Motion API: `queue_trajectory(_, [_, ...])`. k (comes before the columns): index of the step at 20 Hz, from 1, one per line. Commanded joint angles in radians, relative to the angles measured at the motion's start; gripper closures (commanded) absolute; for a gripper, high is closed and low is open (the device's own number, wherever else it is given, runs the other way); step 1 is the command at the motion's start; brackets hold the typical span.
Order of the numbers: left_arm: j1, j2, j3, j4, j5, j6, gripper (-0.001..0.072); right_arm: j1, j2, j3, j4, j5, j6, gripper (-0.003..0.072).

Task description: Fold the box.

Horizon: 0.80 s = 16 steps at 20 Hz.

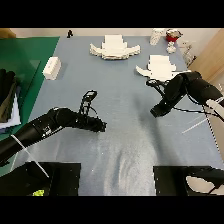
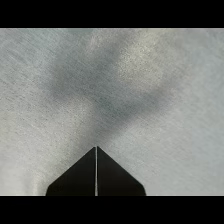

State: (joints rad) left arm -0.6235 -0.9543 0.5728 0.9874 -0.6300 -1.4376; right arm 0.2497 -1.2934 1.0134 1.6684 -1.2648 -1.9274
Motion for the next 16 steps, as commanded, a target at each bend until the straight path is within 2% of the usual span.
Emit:
queue_trajectory(1, [0.000, 0.000, 0.000, 0.000, 0.000, 0.000, 0.0696, 0.000, 0.000, 0.001, 0.000, 0.000, 0.000, 0.0683])
queue_trajectory(12, [0.000, 0.000, 0.000, 0.000, 0.000, 0.000, 0.0696, 0.000, -0.001, 0.001, 0.016, 0.008, 0.001, 0.0682])
queue_trajectory(14, [0.000, 0.000, 0.000, 0.000, 0.000, 0.000, 0.0696, 0.000, -0.001, 0.000, 0.168, -0.005, 0.077, 0.0682])
queue_trajectory(16, [0.000, 0.000, 0.000, 0.000, 0.000, 0.000, 0.0696, 0.001, -0.001, -0.001, 0.318, 0.034, 0.154, 0.0682])
